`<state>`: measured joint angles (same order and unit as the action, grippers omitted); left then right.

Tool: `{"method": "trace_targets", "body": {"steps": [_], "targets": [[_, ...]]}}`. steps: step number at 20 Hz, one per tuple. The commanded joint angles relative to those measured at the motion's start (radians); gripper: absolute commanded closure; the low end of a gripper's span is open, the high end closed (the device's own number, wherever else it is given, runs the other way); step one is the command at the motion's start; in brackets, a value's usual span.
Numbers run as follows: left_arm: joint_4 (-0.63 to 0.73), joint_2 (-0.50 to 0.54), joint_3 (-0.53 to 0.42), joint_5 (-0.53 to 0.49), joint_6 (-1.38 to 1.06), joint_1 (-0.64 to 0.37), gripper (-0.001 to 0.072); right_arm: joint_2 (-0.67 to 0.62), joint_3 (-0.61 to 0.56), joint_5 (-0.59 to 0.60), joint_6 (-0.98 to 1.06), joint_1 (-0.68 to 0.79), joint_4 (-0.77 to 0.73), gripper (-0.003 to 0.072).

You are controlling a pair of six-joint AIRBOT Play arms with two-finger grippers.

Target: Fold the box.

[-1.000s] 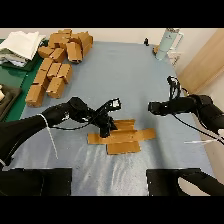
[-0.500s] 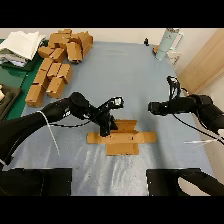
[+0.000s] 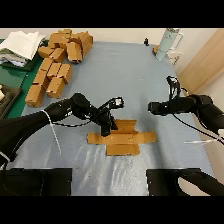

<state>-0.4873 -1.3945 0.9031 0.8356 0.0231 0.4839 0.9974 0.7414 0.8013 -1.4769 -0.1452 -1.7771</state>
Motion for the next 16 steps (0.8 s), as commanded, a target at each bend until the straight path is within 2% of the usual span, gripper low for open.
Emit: {"method": "trace_targets", "body": {"steps": [1,10,16], "targets": [[-0.003,-0.008,-0.003,-0.013,0.003,0.001,0.0699,0.001,0.001,0.0,0.0,0.0,0.0,0.0538],[-0.002,-0.008,-0.008,-0.014,0.02,-0.002,0.0698,0.001,0.001,0.015,0.0,0.0,0.0,0.0537],[0.039,-0.006,-0.009,-0.012,0.026,-0.041,0.0699,0.001,0.001,0.019,-0.001,0.0,0.0,0.0538]]}}
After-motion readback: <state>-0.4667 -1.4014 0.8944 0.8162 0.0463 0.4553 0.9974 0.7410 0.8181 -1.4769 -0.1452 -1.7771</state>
